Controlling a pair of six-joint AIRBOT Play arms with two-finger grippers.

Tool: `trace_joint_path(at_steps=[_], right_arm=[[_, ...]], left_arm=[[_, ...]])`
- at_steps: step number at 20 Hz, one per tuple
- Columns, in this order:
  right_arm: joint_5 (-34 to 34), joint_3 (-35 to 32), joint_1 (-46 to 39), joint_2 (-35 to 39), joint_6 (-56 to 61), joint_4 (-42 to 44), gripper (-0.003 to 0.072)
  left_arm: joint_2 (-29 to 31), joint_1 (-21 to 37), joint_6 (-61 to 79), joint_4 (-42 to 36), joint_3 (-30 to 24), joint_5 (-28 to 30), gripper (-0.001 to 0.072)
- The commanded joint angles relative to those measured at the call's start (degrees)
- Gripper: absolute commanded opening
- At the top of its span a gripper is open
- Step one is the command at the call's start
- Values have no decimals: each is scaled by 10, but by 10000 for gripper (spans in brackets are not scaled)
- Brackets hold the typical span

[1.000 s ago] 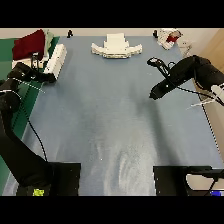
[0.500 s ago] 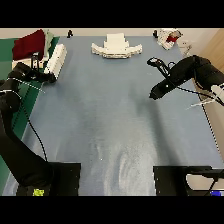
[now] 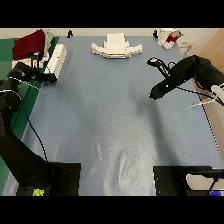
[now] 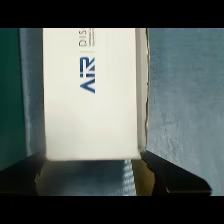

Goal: Fold the box.

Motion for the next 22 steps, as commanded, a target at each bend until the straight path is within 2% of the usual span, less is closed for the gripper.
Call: trace_joint_path(at_steps=[1,7,8,9,10,13,15,18,22], right_arm=[[0,0,0,0,0,0,8],[0,0,0,0,0,0,7],[0,0,0,0,0,0,7],[0,0,0,0,0,0,8],[0,0,0,0,0,0,7],[0,0,0,0,0,0,8],[0,0,0,0,0,0,8],[0,0,0,0,0,0,8],[0,0,0,0,0,0,8]], left_arm=[[29,16,1,5,5,-37,694],[99,40,-41,9,21,-252,692],[110,40,-55,6,22,-285,673],[119,39,-76,-1,23,-316,427],[127,38,-86,-16,23,-353,-2],[150,30,-84,-88,22,-418,6],[181,2,-87,-97,9,-428,5],[251,-82,-89,-97,-56,-410,5],[334,-228,-84,-85,-194,-331,6]])
